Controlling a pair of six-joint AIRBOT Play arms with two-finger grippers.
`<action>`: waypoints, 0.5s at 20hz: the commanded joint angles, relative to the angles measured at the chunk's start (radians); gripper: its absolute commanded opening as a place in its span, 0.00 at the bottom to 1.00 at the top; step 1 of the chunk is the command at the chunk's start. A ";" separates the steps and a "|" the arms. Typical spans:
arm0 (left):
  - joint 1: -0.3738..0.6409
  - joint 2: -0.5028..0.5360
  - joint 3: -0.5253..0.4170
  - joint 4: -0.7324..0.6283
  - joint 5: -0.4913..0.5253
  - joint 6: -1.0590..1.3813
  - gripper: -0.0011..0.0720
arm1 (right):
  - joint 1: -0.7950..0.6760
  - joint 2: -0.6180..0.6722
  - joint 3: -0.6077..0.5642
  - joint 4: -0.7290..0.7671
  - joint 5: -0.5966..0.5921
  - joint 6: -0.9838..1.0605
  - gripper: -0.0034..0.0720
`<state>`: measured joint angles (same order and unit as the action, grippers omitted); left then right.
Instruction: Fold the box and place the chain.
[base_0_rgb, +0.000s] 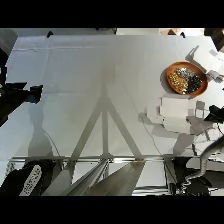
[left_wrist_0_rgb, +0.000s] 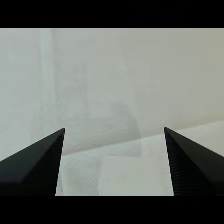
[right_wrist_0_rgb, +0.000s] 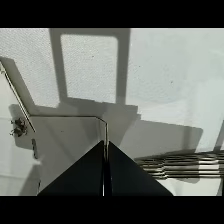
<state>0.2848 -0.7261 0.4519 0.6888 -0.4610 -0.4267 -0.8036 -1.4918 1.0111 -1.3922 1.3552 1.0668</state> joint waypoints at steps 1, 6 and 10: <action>0.000 0.000 0.000 0.000 0.000 0.000 0.97 | 0.001 -0.001 0.001 0.002 0.019 -0.022 0.07; 0.000 0.000 0.000 0.000 0.000 0.000 0.97 | 0.039 0.023 0.001 0.059 0.051 -0.134 0.06; 0.000 0.000 0.000 0.000 0.000 0.000 0.97 | 0.124 0.070 0.001 0.148 0.051 -0.134 0.06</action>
<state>0.2848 -0.7261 0.4519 0.6888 -0.4610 -0.4267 -0.7311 -1.4490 1.0111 -1.3113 1.4010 0.9493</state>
